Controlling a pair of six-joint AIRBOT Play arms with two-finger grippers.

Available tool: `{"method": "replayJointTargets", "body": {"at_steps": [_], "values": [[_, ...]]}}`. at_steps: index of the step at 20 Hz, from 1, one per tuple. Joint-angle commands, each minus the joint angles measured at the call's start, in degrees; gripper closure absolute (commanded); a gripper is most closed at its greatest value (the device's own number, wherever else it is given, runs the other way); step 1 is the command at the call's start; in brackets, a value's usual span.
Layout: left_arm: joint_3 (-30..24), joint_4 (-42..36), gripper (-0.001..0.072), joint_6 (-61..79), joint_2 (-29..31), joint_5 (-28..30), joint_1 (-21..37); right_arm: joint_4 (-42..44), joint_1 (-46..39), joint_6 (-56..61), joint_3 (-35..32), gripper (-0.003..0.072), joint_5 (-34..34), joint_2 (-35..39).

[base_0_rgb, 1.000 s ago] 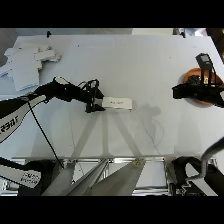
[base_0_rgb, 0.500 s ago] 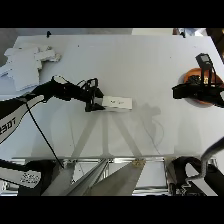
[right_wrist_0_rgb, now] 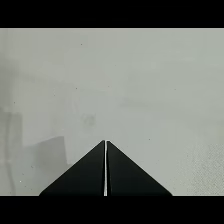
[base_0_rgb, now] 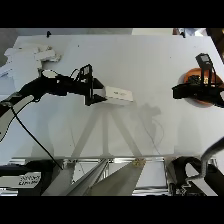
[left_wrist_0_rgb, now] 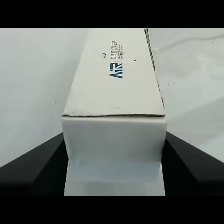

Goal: Fold the box and place the chain.

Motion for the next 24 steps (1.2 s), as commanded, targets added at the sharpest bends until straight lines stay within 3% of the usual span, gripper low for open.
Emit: {"method": "replayJointTargets", "body": {"at_steps": [1,6,8,12,15,17,18,19,24], "values": [[0.07,-0.63,0.0707,-1.16,0.66,1.27,0.09,0.02,-0.02,0.00,0.04,0.0678,0.00,0.04],[0.07,0.17,0.0709,-1.18,0.66,6.62,0.96,0.02,-0.02,0.00,0.04,0.0678,0.00,0.04],[0.07,5.51,0.0709,-3.76,0.59,9.81,1.01,0.02,-0.02,0.02,0.04,0.0678,0.00,0.04],[0.04,21.00,0.0708,-11.39,0.17,8.68,1.01,0.02,-0.02,0.02,0.04,0.0678,0.00,0.04],[0.04,22.58,0.0703,-11.45,-0.68,7.43,0.98,0.02,-0.02,0.02,0.04,0.0678,0.00,0.04],[0.04,21.64,0.0507,-11.43,-1.31,7.56,0.90,0.02,-0.02,0.00,0.04,0.0678,0.00,0.04],[0.04,21.20,0.0349,-11.41,-1.73,7.67,0.90,0.02,-0.02,0.02,0.04,0.0678,0.00,0.04],[0.04,20.81,0.0289,-11.41,-2.21,7.80,0.87,0.02,-0.02,0.00,0.04,0.0678,0.00,0.04],[0.04,19.74,0.0289,-11.41,-6.47,7.30,0.81,0.02,-0.02,0.00,0.04,0.0678,0.00,0.04]]}}
